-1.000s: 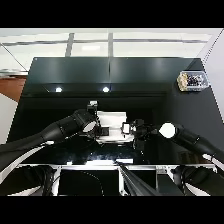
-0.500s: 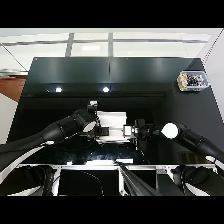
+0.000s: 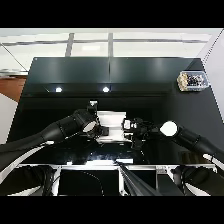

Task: Fold the box and place the chain.

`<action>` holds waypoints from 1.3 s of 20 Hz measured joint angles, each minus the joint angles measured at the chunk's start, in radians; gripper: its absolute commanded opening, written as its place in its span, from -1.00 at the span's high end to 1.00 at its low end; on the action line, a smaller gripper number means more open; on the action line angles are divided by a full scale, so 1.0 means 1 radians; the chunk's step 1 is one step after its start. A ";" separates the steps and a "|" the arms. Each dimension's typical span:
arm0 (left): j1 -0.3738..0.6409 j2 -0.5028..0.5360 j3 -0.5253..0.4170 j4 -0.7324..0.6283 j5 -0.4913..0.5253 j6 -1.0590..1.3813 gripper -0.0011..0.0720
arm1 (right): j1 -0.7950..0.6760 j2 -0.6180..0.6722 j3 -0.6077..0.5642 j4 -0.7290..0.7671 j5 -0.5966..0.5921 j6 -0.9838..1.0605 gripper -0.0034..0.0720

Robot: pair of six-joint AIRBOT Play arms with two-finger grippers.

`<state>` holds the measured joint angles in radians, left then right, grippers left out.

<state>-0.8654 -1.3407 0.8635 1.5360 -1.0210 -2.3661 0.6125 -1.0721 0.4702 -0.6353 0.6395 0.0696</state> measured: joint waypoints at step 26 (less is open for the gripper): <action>0.000 0.000 0.000 -0.004 0.007 0.003 0.89 | 0.000 -0.055 0.000 0.129 -0.009 0.005 0.80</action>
<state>-0.8654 -1.3407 0.8635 1.5322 -1.0142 -2.3631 0.6125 -1.1275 0.4702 -0.5060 0.6308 0.0750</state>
